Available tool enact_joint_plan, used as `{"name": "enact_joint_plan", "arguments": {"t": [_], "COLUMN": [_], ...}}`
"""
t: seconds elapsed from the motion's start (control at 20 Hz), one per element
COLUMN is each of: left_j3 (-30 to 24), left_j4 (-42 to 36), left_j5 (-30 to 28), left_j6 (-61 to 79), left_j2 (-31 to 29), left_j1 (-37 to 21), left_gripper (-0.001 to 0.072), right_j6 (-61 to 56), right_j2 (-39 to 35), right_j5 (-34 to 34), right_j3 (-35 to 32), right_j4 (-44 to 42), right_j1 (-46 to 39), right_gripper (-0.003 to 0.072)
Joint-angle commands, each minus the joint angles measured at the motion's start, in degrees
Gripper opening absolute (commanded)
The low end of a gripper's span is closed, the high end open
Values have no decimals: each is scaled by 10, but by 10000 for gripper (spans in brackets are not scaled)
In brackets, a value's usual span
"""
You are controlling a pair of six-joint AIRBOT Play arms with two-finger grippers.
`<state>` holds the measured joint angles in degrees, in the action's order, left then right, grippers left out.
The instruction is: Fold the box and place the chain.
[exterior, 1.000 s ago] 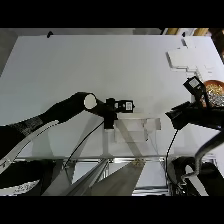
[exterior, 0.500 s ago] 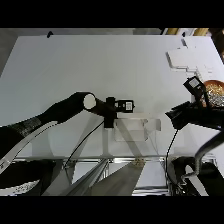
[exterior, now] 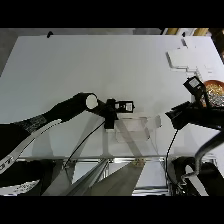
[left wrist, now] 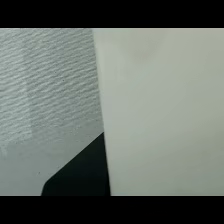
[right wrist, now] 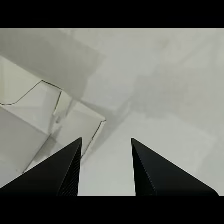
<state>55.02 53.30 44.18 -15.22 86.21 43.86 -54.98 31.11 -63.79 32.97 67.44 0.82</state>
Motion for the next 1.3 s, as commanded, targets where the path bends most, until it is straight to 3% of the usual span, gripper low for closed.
{"name": "enact_joint_plan", "arguments": {"t": [0.0, 0.25, 1.25], "left_j3": [0, 0, 0], "left_j4": [8, 8, 18], "left_j5": [1, -5, -24], "left_j6": [1, 64, 61], "left_j2": [2, -3, -17], "left_j1": [0, 0, 0], "left_gripper": [7, 5, 4], "right_j6": [0, 0, 0], "right_j2": [0, 0, 0], "right_j5": [0, 0, 0], "right_j3": [0, 0, 0], "right_j4": [0, 0, 0], "right_j1": [1, 1, 1], "right_gripper": [339, 339, 339]}}
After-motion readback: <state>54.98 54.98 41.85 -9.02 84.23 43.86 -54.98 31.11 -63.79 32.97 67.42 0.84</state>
